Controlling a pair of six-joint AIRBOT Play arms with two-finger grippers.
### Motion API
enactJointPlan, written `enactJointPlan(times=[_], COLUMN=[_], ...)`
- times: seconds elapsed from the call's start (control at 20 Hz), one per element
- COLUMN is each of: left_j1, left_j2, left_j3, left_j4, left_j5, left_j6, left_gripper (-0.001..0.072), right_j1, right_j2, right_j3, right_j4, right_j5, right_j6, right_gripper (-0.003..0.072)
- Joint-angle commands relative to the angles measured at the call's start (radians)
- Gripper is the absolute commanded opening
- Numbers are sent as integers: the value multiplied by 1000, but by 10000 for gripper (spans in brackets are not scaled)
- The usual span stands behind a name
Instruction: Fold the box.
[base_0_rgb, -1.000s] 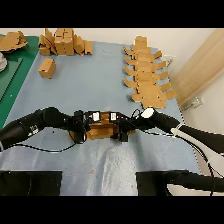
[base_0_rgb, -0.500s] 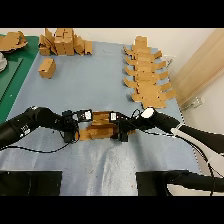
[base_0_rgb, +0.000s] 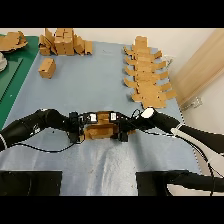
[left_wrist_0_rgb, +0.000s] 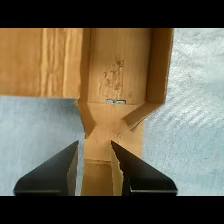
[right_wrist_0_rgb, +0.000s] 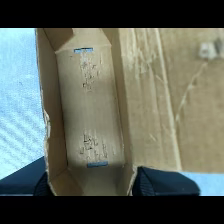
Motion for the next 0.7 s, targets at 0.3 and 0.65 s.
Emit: enactJointPlan(times=[0.3,0.65], left_j1=[-17,-18], left_j2=[-27,-27], left_j3=[34,35], left_j4=[-55,-75], left_j5=[13,-124], left_j6=[28,27], left_gripper=[288,287], right_j1=[1,1], right_j2=[-1,-1], right_j3=[0,0], right_j4=[0,0], right_j5=[0,0], right_j6=[0,0], right_gripper=[581,581])
